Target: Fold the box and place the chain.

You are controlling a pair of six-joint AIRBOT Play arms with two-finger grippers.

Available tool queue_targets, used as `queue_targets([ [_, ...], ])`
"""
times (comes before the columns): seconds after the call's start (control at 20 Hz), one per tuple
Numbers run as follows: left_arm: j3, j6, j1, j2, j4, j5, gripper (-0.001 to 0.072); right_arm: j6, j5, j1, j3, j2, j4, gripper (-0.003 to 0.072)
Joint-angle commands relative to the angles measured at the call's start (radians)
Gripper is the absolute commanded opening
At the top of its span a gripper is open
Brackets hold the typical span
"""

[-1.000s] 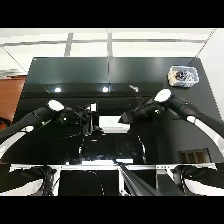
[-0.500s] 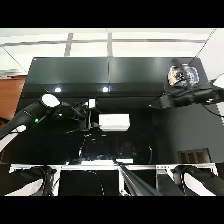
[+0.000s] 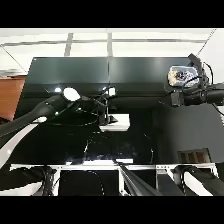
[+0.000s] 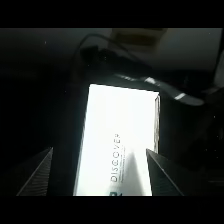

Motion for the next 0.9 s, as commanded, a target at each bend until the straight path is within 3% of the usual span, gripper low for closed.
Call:
queue_targets([
  [0.0,0.029,-0.08,-0.015,-0.065,-0.004,-0.047,0.0695,-0.002,-0.006,-0.003,0.0,0.002,-0.005,0.0016],
  [0.3,0.029,-0.021,-0.014,-0.064,0.003,-0.134,0.0695,-0.002,-0.018,-0.003,0.0,0.002,-0.007,0.0016],
  [0.65,0.029,0.034,-0.017,-0.064,0.157,-0.132,0.0698,-0.001,-0.026,-0.003,0.0,0.002,-0.007,0.0016],
  [0.85,0.028,-0.105,-0.061,-0.064,0.23,0.023,0.0698,-0.001,-0.042,-0.003,0.0,0.002,-0.007,0.0015],
])
